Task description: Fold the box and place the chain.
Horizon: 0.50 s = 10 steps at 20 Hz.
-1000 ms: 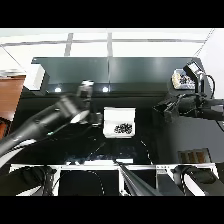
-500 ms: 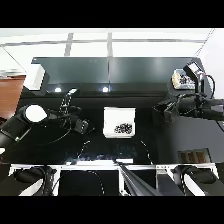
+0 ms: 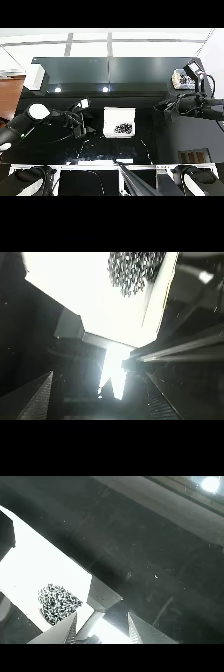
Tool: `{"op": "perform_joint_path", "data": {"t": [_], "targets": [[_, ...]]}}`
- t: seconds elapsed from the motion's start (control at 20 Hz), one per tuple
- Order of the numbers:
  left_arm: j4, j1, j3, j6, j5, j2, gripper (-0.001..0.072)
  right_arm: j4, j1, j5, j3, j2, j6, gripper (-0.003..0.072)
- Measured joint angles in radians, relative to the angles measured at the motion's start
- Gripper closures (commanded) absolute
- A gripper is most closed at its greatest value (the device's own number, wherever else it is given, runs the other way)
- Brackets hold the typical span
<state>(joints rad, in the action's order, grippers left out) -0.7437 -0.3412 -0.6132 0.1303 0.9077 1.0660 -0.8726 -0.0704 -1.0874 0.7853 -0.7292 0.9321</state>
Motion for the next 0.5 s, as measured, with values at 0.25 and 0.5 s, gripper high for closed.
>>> {"op": "perform_joint_path", "data": {"t": [0.25,0.5], "targets": [[0.053,0.014,-0.039,-0.200,0.038,0.156,-0.0008,0.000,0.000,-0.010,0.000,0.000,0.005,0.0318],[0.074,-0.036,-0.051,-0.289,0.022,0.246,-0.0006,0.000,0.000,-0.019,0.000,0.000,0.008,0.0318]]}}
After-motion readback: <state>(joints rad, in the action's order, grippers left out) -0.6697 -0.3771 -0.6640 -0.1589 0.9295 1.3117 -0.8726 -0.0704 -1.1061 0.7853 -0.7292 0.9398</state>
